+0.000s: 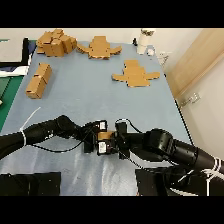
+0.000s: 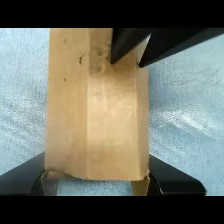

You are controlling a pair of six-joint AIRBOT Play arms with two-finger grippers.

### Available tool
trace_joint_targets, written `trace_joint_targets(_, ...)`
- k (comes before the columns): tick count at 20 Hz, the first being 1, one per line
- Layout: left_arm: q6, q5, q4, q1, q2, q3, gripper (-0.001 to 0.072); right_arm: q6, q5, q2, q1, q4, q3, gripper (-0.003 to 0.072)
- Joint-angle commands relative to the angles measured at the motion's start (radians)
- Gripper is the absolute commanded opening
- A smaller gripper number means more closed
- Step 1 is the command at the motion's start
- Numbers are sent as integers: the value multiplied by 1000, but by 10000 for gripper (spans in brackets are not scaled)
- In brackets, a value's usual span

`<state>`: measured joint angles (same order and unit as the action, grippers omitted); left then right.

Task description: Fold the box.

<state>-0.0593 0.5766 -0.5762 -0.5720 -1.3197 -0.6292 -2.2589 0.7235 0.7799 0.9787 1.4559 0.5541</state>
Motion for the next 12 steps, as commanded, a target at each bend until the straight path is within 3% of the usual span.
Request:
trace_joint_targets(1,0,0,0,0,0,0,511,8,-9,-4,2,-3,9,438)
trace_joint_targets(5,0,0,0,0,0,0,512,8,-8,16,2,3,8,532)
trace_joint_targets(12,0,0,0,0,0,0,512,13,-17,80,2,6,8,531)
